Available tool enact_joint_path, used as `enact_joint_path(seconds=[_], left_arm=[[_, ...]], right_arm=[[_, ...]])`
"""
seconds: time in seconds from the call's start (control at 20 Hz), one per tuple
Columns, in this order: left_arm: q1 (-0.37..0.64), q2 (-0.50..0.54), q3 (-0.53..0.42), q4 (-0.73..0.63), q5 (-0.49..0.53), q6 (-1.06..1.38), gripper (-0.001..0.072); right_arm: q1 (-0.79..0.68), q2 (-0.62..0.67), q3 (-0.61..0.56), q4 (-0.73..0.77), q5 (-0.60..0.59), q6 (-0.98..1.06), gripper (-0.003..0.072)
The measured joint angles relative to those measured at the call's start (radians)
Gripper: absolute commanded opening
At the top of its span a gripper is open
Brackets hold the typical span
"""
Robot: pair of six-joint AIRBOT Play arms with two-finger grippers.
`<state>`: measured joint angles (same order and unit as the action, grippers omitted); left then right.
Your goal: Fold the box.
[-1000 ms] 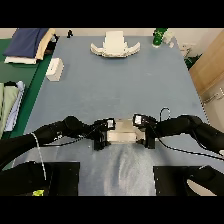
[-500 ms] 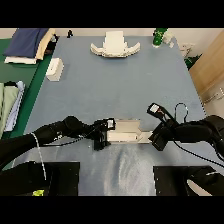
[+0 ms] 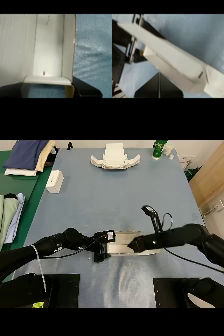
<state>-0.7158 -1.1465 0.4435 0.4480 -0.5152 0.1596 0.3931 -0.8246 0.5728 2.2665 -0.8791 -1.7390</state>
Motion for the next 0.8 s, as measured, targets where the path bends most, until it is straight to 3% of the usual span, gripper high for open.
enact_joint_path(seconds=[0.25,0.45,0.8], left_arm=[[0.000,0.000,0.000,0.000,0.000,0.000,0.0444],[0.000,0.000,0.000,0.000,0.000,0.000,0.0444],[0.000,0.000,0.000,0.000,0.000,0.000,0.0444]], right_arm=[[0.021,-0.258,0.190,-0.032,0.081,-0.013,0.0001],[0.025,-0.426,0.261,-0.058,0.100,-0.040,0.0001],[0.026,-0.525,0.285,-0.068,0.099,-0.104,0.0001]])
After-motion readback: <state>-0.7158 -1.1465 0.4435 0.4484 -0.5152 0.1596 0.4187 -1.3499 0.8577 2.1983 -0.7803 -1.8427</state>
